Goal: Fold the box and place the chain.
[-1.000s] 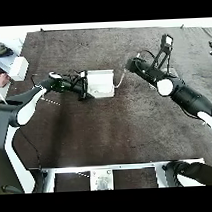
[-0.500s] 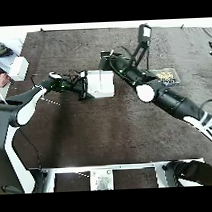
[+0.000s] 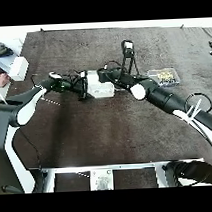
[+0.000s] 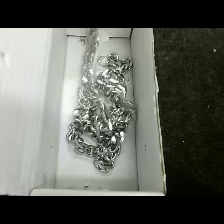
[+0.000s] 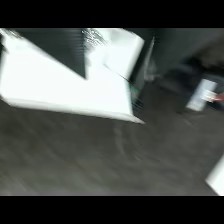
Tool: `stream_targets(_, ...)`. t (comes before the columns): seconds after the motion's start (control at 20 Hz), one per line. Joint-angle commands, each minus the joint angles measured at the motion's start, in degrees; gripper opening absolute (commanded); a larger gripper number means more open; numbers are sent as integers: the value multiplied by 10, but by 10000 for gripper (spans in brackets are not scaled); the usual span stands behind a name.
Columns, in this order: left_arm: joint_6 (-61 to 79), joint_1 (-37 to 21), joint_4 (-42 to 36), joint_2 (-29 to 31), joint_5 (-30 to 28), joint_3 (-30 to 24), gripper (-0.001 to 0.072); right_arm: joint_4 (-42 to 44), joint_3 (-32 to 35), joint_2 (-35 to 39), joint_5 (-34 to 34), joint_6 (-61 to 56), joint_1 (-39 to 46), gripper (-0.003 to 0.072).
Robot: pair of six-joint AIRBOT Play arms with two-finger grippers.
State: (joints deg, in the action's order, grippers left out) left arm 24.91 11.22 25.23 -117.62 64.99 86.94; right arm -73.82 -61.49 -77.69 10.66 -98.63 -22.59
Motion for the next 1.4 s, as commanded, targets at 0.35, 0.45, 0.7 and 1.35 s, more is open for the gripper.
stream_targets(0.35, 0, 0, 0, 0, 0, 0, 404, -44, 135, 40, 86, -32, 215, 328)
stream_targets(0.45, 0, 0, 0, 0, 0, 0, 404, -38, 158, 39, 74, -32, 267, 328)
stream_targets(0.7, 0, 0, 0, 0, 0, 0, 404, -8, 166, -5, 50, -32, 325, 329)
stream_targets(1.35, 0, 0, 0, 0, 0, 0, 404, 89, 75, -158, -37, -34, 287, 100)
